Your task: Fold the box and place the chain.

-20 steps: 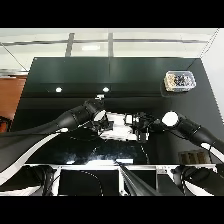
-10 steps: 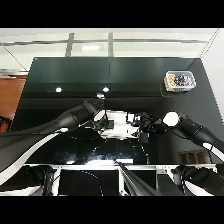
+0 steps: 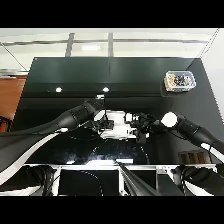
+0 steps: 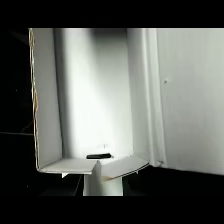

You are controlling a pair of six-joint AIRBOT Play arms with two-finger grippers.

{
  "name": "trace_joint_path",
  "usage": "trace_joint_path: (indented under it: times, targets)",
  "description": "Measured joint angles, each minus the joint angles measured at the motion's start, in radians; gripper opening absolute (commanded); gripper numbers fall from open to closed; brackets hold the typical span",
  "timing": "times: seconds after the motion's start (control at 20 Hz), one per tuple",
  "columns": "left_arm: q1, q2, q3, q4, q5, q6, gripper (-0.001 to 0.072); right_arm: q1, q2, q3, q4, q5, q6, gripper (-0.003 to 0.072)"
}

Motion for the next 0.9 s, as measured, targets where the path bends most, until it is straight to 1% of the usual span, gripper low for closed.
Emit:
trace_joint_path:
  times: [0.4, 0.45, 0.5, 0.55, 0.65, 0.7, 0.75, 0.8, 0.9]
  targets:
    - [0.0, 0.0, 0.0, -0.002, 0.0, 0.003, 0.0031, 0.032, -0.035, 0.0, 0.126, -0.036, -0.003, 0.0258]
    - [0.0, 0.0, 0.0, -0.002, 0.0, 0.002, 0.0031, 0.035, -0.039, 0.0, 0.134, -0.042, -0.003, 0.0215]
    - [0.0, 0.0, 0.0, -0.002, 0.002, 0.002, 0.0031, 0.037, -0.043, 0.0, 0.142, -0.05, -0.004, 0.012]
    - [0.0, 0.0, 0.0, -0.004, 0.008, 0.002, 0.0032, 0.039, -0.045, 0.0, 0.148, -0.054, -0.004, 0.0059]
    - [0.0, 0.0, 0.0, -0.006, 0.01, 0.0, 0.0031, 0.041, -0.048, 0.0, 0.153, -0.06, -0.004, 0.0058]
    - [0.0, 0.0, 0.0, -0.006, 0.01, 0.0, 0.0031, 0.042, -0.049, 0.0, 0.156, -0.062, -0.004, 0.0088]
    - [0.0, 0.0, 0.0, -0.006, 0.01, 0.0, 0.0031, 0.043, -0.049, 0.0, 0.158, -0.063, -0.004, 0.0177]
    - [0.0, 0.0, 0.0, -0.006, 0.011, 0.0, 0.0031, 0.043, -0.05, 0.0, 0.159, -0.066, -0.004, 0.0209]
    - [0.0, 0.0, 0.0, -0.006, 0.011, 0.0, 0.0031, 0.043, -0.05, 0.0, 0.159, -0.069, -0.004, 0.021]
